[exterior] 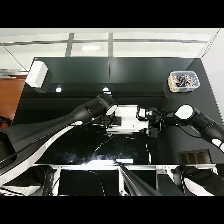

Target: Fold the box and place the chain.

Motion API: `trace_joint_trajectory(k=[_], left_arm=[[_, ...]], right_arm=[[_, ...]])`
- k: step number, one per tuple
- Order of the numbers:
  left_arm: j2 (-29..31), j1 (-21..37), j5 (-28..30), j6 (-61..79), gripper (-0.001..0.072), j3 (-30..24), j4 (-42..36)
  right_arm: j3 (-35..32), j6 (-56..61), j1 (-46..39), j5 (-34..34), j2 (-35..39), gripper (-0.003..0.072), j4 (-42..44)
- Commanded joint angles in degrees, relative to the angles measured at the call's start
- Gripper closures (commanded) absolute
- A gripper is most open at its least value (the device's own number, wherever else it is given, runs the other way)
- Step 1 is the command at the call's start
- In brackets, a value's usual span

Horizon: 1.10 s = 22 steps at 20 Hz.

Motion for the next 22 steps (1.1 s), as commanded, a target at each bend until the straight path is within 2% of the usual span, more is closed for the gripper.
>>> trace_joint_trajectory(k=[1, 4, 5, 6, 7, 12, 15, 22], left_arm=[[0.0, 0.1, 0.7, 0.2, 0.0681, 0.0, -0.1], [0.0, 0.1, 0.6, 0.4, 0.0681, 0.0, -0.1], [0.0, 0.1, 0.7, 0.4, 0.0681, 0.0, -0.1], [0.0, 0.1, 0.7, 0.4, 0.0681, 0.0, -0.1], [0.0, 0.1, 0.7, 0.4, 0.0681, 0.0, -0.1], [0.0, 0.1, 0.7, 0.3, 0.0681, 0.0, -0.1], [0.0, 0.0, 0.7, 0.3, 0.0681, 0.0, -0.2], [0.0, 0.0, 0.7, 0.3, 0.0681, 0.0, -0.2]], right_arm=[[0.0, -2.8, -0.1, -0.1, -1.2, 0.0138, 2.0], [0.0, -3.0, 0.0, -0.1, -2.1, 0.0260, 2.6], [0.0, -3.0, 0.0, -0.1, -2.1, 0.0274, 3.1], [0.0, -2.9, 0.0, 0.2, -2.1, 0.0489, 3.9], [0.0, -2.9, 0.0, 0.3, -2.1, 0.0554, 4.6], [0.0, -0.3, 2.3, -0.9, -2.4, 0.0558, 6.1], [0.0, -0.1, 3.7, -3.8, -3.4, 0.0557, 11.9], [0.0, -0.1, 4.0, -4.9, -4.4, 0.0560, 12.1]])
